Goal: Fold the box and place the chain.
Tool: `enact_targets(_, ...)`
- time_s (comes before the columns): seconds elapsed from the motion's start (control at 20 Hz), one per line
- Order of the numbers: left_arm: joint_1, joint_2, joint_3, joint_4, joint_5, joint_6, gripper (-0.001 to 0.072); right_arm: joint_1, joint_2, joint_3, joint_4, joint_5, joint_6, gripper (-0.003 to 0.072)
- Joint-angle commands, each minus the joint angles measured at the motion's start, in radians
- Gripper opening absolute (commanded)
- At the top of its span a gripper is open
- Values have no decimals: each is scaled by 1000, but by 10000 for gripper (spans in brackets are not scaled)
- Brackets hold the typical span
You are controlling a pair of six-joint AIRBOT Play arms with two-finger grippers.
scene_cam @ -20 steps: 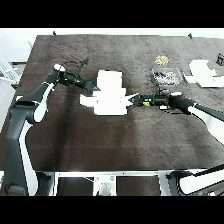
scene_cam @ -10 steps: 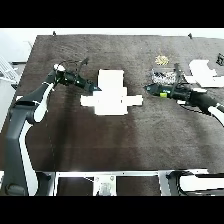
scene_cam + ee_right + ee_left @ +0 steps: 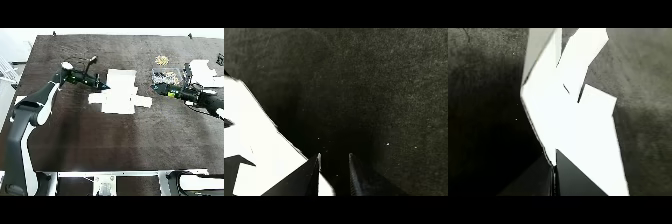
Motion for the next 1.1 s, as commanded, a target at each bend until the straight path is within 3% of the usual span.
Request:
enact_targets(0.0, -48, 4, -18, 49, 91, 91, 15, -3, 1, -2, 0, -5, -30, 239)
enact_targets(0.35, -43, 6, -122, 12, 126, 193, 15, -2, -4, -2, 0, -50, -34, 239)
enact_targets(0.65, -27, 6, -122, 10, 147, 219, 15, 0, -26, -2, 0, -52, -34, 239)
enact_targets(0.9, 29, 8, -184, -162, 126, 344, 15, 0, -43, -2, 1, -52, -34, 239)
enact_targets(1.05, 20, 12, -184, -109, 125, 350, 15, 0, -54, -2, 2, -52, -33, 239)
